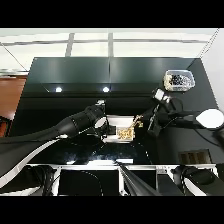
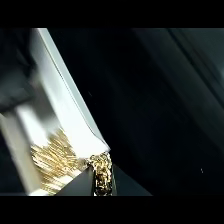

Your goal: Fold the box and place the chain.

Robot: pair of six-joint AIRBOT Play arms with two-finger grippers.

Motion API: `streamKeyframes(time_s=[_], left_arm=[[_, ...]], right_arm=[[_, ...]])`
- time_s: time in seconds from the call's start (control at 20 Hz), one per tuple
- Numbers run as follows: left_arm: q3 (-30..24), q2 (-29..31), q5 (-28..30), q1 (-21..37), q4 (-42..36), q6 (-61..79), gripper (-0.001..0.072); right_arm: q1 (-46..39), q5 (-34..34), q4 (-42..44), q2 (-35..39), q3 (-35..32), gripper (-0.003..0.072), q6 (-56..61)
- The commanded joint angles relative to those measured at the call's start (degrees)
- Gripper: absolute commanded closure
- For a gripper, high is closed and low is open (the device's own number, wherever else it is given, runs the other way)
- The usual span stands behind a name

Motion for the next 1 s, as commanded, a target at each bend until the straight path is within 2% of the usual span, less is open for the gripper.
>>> streamKeyframes(time_s=[0.0, 0.3, 0.5, 0.7, 0.95], left_arm=[[0.0, 0.0, 0.0, 0.0, 0.0, 0.0, 0.0679], [0.0, 0.0, 0.0, 0.0, 0.0, 0.0, 0.0679], [0.0, 0.0, 0.0, 0.0, 0.0, 0.0, 0.0678], [0.0, 0.0, 0.0, 0.0, 0.0, 0.0, 0.0678], [0.0, 0.0, 0.0, 0.0, 0.0, 0.0, 0.0678]], right_arm=[[-0.5, 10.7, 0.3, 2.3, 8.0, 0.0679, 8.7], [-0.5, 17.5, 0.7, 2.3, 22.5, 0.0679, 21.5], [-0.5, 19.5, 7.6, 2.2, 29.9, 0.0678, 24.3], [-0.5, 18.0, 16.8, 2.1, 31.1, 0.0679, 24.6], [-0.5, 14.6, 21.8, 2.0, 31.1, 0.0678, 23.9]])
